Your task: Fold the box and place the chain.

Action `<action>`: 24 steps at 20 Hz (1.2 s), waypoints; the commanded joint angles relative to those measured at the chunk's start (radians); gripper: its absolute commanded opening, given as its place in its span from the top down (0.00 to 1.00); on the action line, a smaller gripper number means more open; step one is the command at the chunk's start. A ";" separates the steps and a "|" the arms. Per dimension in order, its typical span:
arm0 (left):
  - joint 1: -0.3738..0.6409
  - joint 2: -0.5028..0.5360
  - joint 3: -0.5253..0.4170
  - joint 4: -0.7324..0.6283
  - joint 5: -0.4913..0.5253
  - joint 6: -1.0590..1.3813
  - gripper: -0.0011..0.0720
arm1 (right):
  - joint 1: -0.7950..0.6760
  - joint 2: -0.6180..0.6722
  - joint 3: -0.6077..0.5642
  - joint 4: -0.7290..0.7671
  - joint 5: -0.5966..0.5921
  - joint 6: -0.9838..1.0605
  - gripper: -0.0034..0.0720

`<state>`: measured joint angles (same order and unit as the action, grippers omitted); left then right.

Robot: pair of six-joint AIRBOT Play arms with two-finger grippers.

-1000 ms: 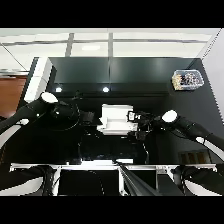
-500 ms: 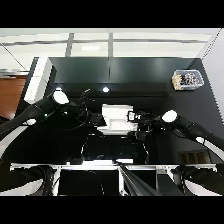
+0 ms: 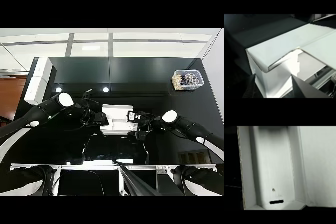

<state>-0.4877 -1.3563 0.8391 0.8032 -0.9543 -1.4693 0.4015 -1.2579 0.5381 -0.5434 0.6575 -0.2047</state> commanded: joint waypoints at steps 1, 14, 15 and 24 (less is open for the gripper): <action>-0.022 0.000 0.012 0.056 0.015 -0.080 0.30 | 0.001 0.000 0.000 0.000 0.000 0.000 0.83; -0.228 -0.041 0.141 0.583 -0.031 -0.570 0.30 | 0.001 0.000 0.000 0.000 0.000 0.000 0.83; -0.236 -0.060 0.164 0.583 -0.056 -0.570 0.30 | 0.001 0.000 0.000 0.000 0.000 0.000 0.83; -0.323 -0.171 0.265 0.716 -0.161 -0.776 0.30 | 0.001 0.000 0.000 0.000 0.000 0.000 0.83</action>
